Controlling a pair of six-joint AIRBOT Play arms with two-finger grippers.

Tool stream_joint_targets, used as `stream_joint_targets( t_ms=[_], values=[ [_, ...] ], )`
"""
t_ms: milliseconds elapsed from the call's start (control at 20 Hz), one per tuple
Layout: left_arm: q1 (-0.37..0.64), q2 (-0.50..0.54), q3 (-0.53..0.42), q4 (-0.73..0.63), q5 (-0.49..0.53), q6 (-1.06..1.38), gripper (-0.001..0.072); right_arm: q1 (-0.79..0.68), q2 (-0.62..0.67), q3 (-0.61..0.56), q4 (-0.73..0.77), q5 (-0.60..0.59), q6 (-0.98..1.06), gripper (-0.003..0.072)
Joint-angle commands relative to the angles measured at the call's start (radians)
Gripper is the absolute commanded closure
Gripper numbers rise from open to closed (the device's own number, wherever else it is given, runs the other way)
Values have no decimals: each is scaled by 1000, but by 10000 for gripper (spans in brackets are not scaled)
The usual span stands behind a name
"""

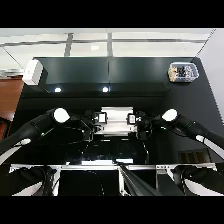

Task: Fold the box and place the chain.

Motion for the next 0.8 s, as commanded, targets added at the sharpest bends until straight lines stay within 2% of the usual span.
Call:
stream_joint_targets(
  t_ms=[0, 300, 450, 500, 600, 650, 700, 750],
  values=[
    [-3, -2, 1, -41, -21, 2, 549, 0, 0, 0, 0, 0, 1, 538],
    [-30, -66, 1, -293, 24, 40, 548, 0, 0, 0, 1, -1, 1, 538],
    [-26, -79, 1, -302, 26, 38, 555, 0, 0, 0, 1, -1, 1, 538],
    [-22, -78, 1, -291, 24, 38, 681, 0, 0, 0, 1, -1, 1, 538],
    [-18, -78, 1, -282, 25, 39, 680, 0, 0, 0, 2, -3, 2, 538],
    [-18, -78, 1, -285, 25, 39, 600, 0, 0, 0, 1, -3, 2, 538],
    [-19, -78, 1, -286, 24, 37, 392, 0, 0, 0, 1, -3, 2, 538],
    [-18, -77, 1, -285, 8, 35, 492, 0, 0, 0, 2, -3, 2, 537]
  ],
)
